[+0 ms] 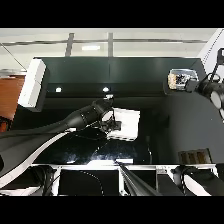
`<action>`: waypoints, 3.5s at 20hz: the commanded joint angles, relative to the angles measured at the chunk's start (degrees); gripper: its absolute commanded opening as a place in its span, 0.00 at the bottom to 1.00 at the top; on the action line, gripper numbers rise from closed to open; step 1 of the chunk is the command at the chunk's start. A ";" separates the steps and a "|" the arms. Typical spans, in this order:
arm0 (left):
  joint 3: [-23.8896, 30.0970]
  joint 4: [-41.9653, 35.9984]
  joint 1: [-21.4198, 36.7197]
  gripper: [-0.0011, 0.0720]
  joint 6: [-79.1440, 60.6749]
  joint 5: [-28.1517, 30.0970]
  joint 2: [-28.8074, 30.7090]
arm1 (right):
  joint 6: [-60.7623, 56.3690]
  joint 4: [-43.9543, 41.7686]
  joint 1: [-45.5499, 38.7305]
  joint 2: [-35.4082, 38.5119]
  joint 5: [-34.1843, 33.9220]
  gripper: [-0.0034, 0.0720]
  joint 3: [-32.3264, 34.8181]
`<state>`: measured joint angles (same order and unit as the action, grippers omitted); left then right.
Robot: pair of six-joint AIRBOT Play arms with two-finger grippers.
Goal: Fold the box and place the chain.
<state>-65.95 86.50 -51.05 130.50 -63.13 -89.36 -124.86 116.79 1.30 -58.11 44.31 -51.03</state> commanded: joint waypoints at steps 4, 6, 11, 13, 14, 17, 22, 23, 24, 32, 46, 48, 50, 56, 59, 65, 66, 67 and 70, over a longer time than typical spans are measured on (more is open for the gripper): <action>0.02 0.00 0.04 0.06 0.02 0.04 -0.02 | 4.35 -23.45 -14.67 -29.05 5.46 0.98 -26.40; 0.02 0.02 0.04 0.06 0.02 0.04 -0.02 | 4.20 -23.82 -14.78 -36.89 11.87 0.96 -36.41; 0.02 0.00 0.04 0.06 0.02 -0.17 -0.02 | 0.28 -26.77 -14.82 -49.13 19.85 0.84 -51.01; 0.02 0.00 0.04 0.06 0.02 -0.20 -0.02 | -1.64 -26.75 -14.88 -51.08 20.20 0.84 -51.91; 0.02 0.00 0.04 0.06 0.02 -0.20 -0.02 | -1.92 -26.67 -14.97 -51.65 19.71 0.84 -51.91; 0.02 0.00 0.04 0.06 0.02 -0.50 -0.02 | -2.32 -24.48 -15.13 -53.00 19.67 0.84 -51.91; 0.02 0.00 0.04 0.06 0.02 -0.39 -0.02 | -2.49 -21.59 -15.17 -53.66 17.94 0.84 -51.91; 0.02 0.00 0.04 0.06 0.02 -0.39 -0.02 | -2.49 -21.62 -15.21 -53.70 17.09 0.84 -51.91; 0.02 0.00 0.04 0.06 0.02 -0.39 -0.02 | -2.49 -21.66 -15.23 -53.72 16.63 0.84 -51.91; 0.02 0.00 0.04 0.06 0.02 -0.39 -0.02 | 2.97 -28.35 -15.19 -54.27 16.79 0.29 -51.91; 0.02 0.00 0.04 0.06 0.02 -0.42 -0.02 | 25.88 -35.69 -20.31 -30.16 19.34 0.10 -51.91; 0.02 0.00 0.04 0.06 0.02 -0.42 -0.02 | 29.51 -37.42 -20.50 -25.16 20.48 0.10 -51.91; 0.02 0.00 0.04 0.06 0.02 -0.44 -0.02 | 33.66 -40.52 -20.48 -21.35 22.10 0.10 -51.91; 0.02 0.00 0.04 0.06 0.02 -0.39 -0.02 | 36.70 -50.62 -20.52 -14.03 24.35 0.10 -51.91; 0.02 0.02 0.04 0.06 0.02 -0.35 -0.02 | 38.05 -54.34 -20.48 -10.12 27.34 0.10 -51.60; 0.02 0.02 0.04 0.06 0.02 -0.37 -0.02 | 41.07 -59.36 -18.84 0.02 30.34 0.10 -45.99; 0.02 0.02 0.04 0.06 0.02 -0.37 -0.02 | 41.16 -59.36 -17.53 2.08 30.80 0.10 -43.93; 0.02 0.02 0.04 0.06 0.00 -0.37 -0.02 | 41.46 -59.34 -15.65 4.17 32.13 0.10 -41.55; 0.02 0.07 0.04 0.06 0.00 -0.37 -0.02 | 42.86 -59.23 -8.81 9.62 34.75 0.10 -34.12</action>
<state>-65.95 86.50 -51.05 130.52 -63.53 -89.36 -83.31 58.22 -12.40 -53.47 76.40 -90.96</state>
